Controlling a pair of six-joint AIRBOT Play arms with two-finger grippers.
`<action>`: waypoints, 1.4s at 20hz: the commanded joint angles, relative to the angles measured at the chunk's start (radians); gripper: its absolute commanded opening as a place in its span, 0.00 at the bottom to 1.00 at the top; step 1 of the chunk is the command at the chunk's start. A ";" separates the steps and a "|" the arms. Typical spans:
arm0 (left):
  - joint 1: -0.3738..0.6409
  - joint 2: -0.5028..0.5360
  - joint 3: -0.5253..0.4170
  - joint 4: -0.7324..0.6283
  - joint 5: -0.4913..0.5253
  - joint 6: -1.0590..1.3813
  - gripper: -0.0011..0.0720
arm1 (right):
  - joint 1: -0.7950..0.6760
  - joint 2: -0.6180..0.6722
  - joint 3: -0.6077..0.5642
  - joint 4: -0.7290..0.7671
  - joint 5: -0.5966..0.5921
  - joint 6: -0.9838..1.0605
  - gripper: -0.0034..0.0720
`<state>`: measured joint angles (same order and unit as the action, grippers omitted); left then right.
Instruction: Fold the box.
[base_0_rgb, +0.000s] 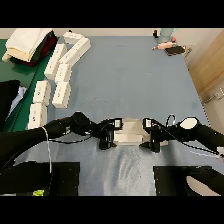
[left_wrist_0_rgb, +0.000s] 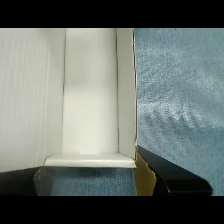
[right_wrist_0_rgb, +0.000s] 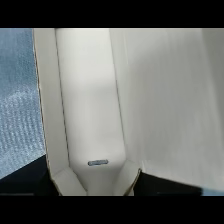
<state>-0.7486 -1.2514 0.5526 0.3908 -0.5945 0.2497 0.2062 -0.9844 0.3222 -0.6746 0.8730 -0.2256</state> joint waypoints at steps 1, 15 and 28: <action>0.001 0.000 0.001 -0.002 0.000 0.000 0.97 | 0.000 0.001 0.001 0.000 0.000 0.000 0.72; 0.033 0.013 0.001 0.008 -0.041 0.030 0.97 | 0.000 0.001 0.001 0.000 0.000 0.000 0.72; 0.002 -0.003 0.004 0.035 -0.007 -0.037 0.97 | 0.000 0.001 0.001 0.000 0.000 0.000 0.72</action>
<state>-0.7475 -1.2545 0.5564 0.3801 -0.6086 0.2722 0.2062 -0.9844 0.3222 -0.6750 0.8734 -0.2260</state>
